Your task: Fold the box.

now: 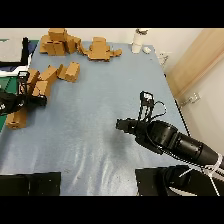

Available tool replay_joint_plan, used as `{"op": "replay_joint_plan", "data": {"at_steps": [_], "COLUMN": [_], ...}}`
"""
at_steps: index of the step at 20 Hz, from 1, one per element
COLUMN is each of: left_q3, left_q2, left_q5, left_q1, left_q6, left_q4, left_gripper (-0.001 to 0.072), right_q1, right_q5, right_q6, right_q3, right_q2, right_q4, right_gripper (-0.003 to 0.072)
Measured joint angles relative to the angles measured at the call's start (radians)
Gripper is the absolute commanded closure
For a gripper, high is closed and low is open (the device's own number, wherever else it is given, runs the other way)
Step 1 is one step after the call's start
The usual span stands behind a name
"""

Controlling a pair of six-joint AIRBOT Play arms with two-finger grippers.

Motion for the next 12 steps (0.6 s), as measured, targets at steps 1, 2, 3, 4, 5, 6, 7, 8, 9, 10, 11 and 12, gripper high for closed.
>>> {"op": "replay_joint_plan", "data": {"at_steps": [1,2,3,4,5,6,7,8,9,10,11,12], "left_q3": [0.002,0.002,0.002,0.002,0.002,0.003,0.005,0.005,0.005,0.005,0.005,0.005], "left_q2": [0.007,0.017,0.030,0.048,0.071,0.097,0.125,0.154,0.183,0.212,0.244,0.274], "left_q5": [-0.011,-0.029,-0.060,-0.083,-0.114,-0.148,-0.173,-0.203,-0.232,-0.254,-0.301,-0.343], "left_q1": [0.002,0.006,0.013,0.020,0.029,0.041,0.050,0.061,0.072,0.084,0.089,0.089], "left_q6": [-0.002,-0.002,-0.003,-0.005,-0.017,-0.035,-0.059,-0.089,-0.118,-0.146,-0.167,-0.183], "left_q4": [0.001,0.001,0.007,0.017,0.035,0.069,0.105,0.153,0.198,0.230,0.256,0.267], "left_gripper": [0.0004,0.0004,0.0004,0.0004,0.0004,0.0004,0.0004,0.0004,0.0004,0.0004,0.0011,0.0238], "right_q1": [0.000,0.000,0.000,0.000,0.000,0.000,0.000,0.000,0.000,0.000,0.000,-0.004], "right_q5": [0.000,0.000,0.000,0.000,0.000,0.000,0.000,-0.001,-0.001,0.000,-0.001,-0.001], "right_q6": [-0.003,-0.004,-0.007,-0.011,-0.015,-0.020,-0.029,-0.041,-0.053,-0.066,-0.079,-0.089], "right_q3": [0.000,0.000,0.000,0.000,0.000,0.000,0.000,0.000,0.000,0.000,0.000,0.000], "right_q2": [0.000,0.000,0.000,0.000,0.000,0.000,0.000,0.000,0.000,0.000,0.000,0.000], "right_q4": [0.000,0.003,0.008,0.015,0.023,0.031,0.043,0.056,0.071,0.084,0.095,0.103], "right_gripper": [0.0680,0.0680,0.0680,0.0680,0.0680,0.0680,0.0680,0.0680,0.0680,0.0680,0.0680,0.0680]}}
